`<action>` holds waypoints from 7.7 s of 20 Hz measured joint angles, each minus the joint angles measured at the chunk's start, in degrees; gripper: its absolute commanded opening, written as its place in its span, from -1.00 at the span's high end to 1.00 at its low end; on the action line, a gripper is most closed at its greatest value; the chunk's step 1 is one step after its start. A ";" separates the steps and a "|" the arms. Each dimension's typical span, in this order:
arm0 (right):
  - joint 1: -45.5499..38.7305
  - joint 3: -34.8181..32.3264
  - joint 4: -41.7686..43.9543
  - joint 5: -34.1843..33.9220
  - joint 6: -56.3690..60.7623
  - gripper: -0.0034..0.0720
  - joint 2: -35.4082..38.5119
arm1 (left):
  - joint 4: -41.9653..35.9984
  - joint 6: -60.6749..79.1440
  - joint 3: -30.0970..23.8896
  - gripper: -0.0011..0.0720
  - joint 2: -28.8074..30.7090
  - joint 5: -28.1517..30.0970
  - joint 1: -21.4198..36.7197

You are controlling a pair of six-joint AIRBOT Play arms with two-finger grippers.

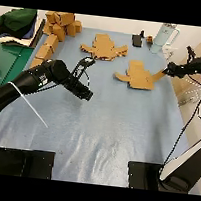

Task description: Fold the box.

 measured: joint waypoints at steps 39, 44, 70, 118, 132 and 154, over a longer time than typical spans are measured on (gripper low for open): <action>15.82 -61.79 -3.82 -2.38 -4.15 0.20 34.84 | -0.57 -2.14 0.00 0.93 0.00 -1.31 0.00; 16.85 -60.96 -3.39 -4.59 -5.27 0.90 33.42 | -2.36 -2.34 0.46 0.92 0.00 -2.73 0.00; 38.91 -88.83 2.69 18.62 -0.68 0.90 70.36 | -42.16 18.27 3.74 -0.45 -24.41 -16.70 16.31; 38.95 -80.74 -33.46 27.36 35.74 0.33 70.42 | -39.36 49.86 0.44 0.95 -12.61 -8.33 3.21; 38.95 -79.54 -36.63 28.48 45.33 0.86 64.57 | -44.83 66.99 -10.69 0.94 -1.66 -9.20 -1.49; 42.84 -79.23 -25.97 22.80 38.23 0.89 64.17 | -45.68 68.65 -8.85 0.94 -11.41 -5.62 0.98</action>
